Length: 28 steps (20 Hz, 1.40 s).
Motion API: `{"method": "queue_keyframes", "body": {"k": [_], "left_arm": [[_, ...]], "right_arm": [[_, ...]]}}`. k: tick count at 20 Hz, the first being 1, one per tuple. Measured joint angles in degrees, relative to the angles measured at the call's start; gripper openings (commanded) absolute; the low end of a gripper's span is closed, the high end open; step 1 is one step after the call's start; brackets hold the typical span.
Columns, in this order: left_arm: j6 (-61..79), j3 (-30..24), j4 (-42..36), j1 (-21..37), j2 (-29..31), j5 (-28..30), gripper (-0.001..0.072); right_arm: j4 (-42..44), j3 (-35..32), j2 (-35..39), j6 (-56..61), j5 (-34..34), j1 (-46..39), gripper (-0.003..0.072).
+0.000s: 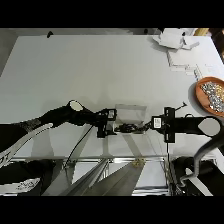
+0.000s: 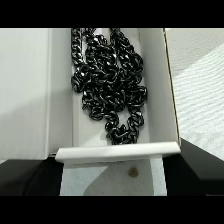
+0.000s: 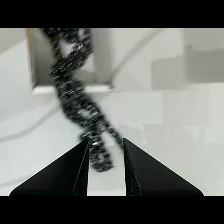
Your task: Fold the box and place the chain.
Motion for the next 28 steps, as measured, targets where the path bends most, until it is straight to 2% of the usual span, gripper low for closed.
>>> {"method": "queue_keyframes", "body": {"k": [7,15,16,17,18,19,23,28], "left_arm": [[0.00,0.00,0.00,0.00,0.00,0.02,0.0150],[0.00,0.00,0.00,0.00,0.00,0.00,0.0150],[-0.02,0.00,-0.02,0.00,0.00,0.02,0.0150],[0.00,0.00,-0.02,0.00,0.00,0.02,0.0150],[0.00,0.00,0.00,0.00,0.00,0.00,0.0150],[0.00,0.00,0.02,0.00,0.00,0.00,0.0150],[0.00,0.00,-0.02,0.00,0.00,0.02,0.0150],[0.00,0.00,-0.02,0.00,0.00,0.02,0.0150]], "right_arm": [[7.98,-3.76,-8.20,-9.35,-3.21,-0.44,0.0222],[10.80,-4.20,-16.28,-9.27,-9.18,2.12,0.0219],[11.69,-4.22,-16.72,-9.09,-9.97,2.21,0.0195],[12.76,-4.22,-17.07,-9.07,-10.58,2.25,0.0144],[13.77,-4.22,-17.38,-9.05,-11.10,2.32,0.0047],[14.36,-4.20,-17.57,-8.94,-11.37,2.32,0.0019],[10.97,-4.15,-15.61,-3.50,-11.13,2.34,0.0018],[-2.01,-4.02,-3.56,8.22,-8.35,2.34,0.0019]]}}
